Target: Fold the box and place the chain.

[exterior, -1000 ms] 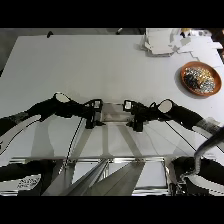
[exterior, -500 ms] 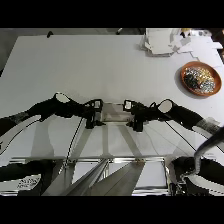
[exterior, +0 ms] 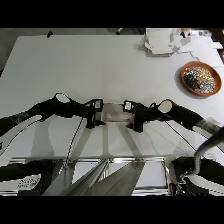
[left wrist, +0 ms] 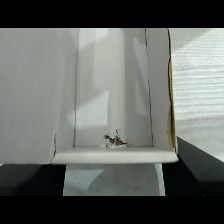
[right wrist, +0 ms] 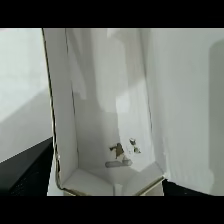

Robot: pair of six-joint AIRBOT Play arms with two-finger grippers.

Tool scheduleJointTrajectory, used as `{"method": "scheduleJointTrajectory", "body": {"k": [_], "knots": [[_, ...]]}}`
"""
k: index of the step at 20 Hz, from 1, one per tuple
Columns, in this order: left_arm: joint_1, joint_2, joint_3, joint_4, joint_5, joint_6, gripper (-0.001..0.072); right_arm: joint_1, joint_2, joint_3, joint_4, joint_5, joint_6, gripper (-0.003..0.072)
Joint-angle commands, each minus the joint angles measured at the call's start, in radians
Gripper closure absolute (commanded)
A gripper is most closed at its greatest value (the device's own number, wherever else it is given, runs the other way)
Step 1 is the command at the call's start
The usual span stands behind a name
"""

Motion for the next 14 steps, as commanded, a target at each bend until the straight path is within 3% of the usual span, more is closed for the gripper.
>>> {"method": "scheduleJointTrajectory", "body": {"k": [1, 12, 14], "knots": [[0.001, 0.0, -0.001, 0.004, -0.008, 0.001, 0.0505, 0.0, 0.025, 0.0, -0.116, 0.043, 0.057, -0.0016], [0.001, 0.0, -0.001, 0.004, -0.009, 0.001, 0.0505, 0.0, 0.288, 0.0, -0.548, 0.148, 0.522, -0.0006], [0.001, 0.0, -0.001, 0.004, -0.009, 0.001, 0.0505, 0.0, 0.37, 0.0, -0.546, 0.158, 0.547, 0.0086]]}}
